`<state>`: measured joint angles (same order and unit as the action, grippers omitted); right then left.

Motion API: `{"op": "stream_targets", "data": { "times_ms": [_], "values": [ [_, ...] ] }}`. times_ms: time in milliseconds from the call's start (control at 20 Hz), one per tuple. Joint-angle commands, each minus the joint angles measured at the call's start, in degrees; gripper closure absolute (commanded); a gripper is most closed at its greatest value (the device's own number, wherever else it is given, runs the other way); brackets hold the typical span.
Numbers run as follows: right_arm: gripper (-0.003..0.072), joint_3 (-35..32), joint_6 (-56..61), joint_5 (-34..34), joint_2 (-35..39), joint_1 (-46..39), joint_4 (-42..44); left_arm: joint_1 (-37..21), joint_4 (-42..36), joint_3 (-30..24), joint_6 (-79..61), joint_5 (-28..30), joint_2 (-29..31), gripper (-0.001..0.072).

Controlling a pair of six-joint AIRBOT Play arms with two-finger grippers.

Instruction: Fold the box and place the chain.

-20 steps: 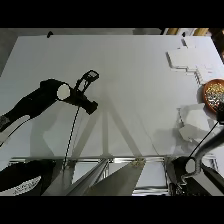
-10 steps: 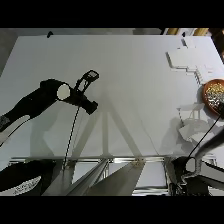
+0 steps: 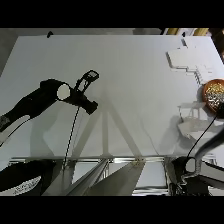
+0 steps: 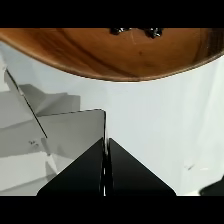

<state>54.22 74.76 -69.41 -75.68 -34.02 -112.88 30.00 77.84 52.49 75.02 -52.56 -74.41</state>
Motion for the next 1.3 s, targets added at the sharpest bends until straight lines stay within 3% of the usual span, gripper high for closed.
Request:
{"op": "stream_targets", "data": {
  "times_ms": [0,100,250,600,900,1150,1250],
  "values": [
    [0.0671,0.07,-0.42,-0.22,7.48,4.24,11.93,0.04,0.00,0.02,0.00,0.00,0.04,0.0016],
    [0.0671,0.04,-3.15,-2.19,12.26,8.35,22.38,0.04,0.00,0.02,-0.02,0.00,0.04,0.0016],
    [0.0672,-1.70,-4.22,-3.63,19.26,16.13,29.22,0.04,0.00,0.02,-0.02,0.00,0.04,0.0016],
    [0.0672,-22.34,-2.47,6.05,36.81,32.35,41.75,0.07,-0.02,0.02,-0.04,1.60,0.02,0.0016],
    [0.0671,-28.68,-1.07,9.29,38.99,38.12,41.68,0.11,-1.90,0.02,-0.04,3.93,0.02,0.0016],
    [0.0671,-28.68,-1.07,11.85,38.99,38.12,41.66,0.11,-11.65,0.00,-4.13,4.59,-0.76,-0.0001],
    [0.0671,-28.68,-1.09,11.85,38.99,38.12,41.64,0.11,-21.62,0.00,-14.95,4.28,-2.29,0.0000]
  ]
}}
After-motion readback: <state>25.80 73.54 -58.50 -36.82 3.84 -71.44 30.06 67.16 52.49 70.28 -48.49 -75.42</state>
